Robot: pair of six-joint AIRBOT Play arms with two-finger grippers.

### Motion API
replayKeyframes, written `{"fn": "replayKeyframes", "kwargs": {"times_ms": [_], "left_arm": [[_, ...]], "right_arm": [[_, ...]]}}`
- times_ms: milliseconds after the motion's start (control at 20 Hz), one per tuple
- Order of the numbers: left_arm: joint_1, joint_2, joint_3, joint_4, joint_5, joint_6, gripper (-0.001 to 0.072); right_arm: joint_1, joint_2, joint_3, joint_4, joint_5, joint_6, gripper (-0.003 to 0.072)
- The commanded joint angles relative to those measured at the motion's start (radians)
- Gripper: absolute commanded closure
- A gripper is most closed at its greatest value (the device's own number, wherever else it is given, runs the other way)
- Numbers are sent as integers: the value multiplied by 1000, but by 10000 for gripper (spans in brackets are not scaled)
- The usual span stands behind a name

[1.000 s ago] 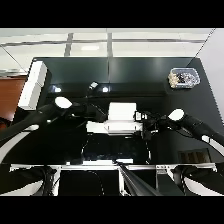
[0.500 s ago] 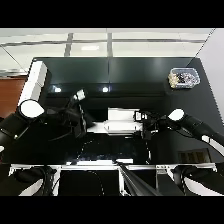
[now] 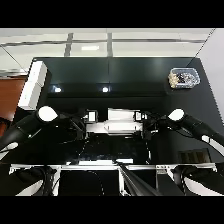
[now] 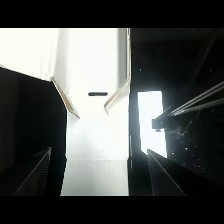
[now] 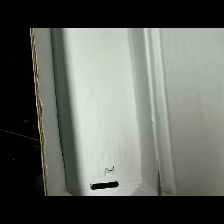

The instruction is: Fold the box and place the chain.

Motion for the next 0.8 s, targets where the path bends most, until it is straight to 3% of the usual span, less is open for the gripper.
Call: {"fn": "replayKeyframes", "kwargs": {"times_ms": [0, 400, 500, 600, 650, 750], "left_arm": [[-1, -79, 0, -115, 35, 119, -1], [-3, -153, 50, -197, 6, 184, 41], [-10, -158, 50, -214, -25, 187, 216], [-39, -162, 50, -159, -21, 200, 267], [-48, -168, 51, -160, -19, 200, 359], [-53, -188, 60, -191, -17, 200, 382]], "right_arm": [[0, 0, 0, 0, 0, 0, 283], [0, 0, 0, 0, 0, 0, 283], [0, 0, 0, 0, 0, 0, 283], [0, 0, 0, 0, 0, 0, 283], [0, 0, 0, 0, 0, 0, 283], [0, 0, 0, 0, 0, 0, 283]]}}
